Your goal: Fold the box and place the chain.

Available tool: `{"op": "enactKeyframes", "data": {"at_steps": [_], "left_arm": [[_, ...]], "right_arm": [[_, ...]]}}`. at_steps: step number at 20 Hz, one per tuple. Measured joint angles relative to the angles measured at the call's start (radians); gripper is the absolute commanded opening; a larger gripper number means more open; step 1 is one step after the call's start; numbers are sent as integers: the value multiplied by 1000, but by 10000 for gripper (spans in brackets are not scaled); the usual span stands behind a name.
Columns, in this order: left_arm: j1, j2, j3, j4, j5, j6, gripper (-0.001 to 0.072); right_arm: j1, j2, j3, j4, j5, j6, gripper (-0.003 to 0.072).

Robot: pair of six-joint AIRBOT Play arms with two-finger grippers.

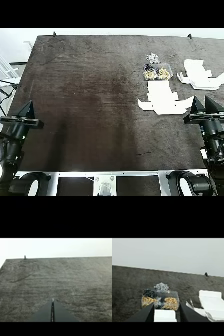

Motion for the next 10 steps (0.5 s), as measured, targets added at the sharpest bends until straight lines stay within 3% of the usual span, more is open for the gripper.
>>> {"op": "enactKeyframes", "data": {"at_steps": [10], "left_arm": [[0,0,0,0,0,0,19]], "right_arm": [[0,-16,23,3,15,28,380]]}}
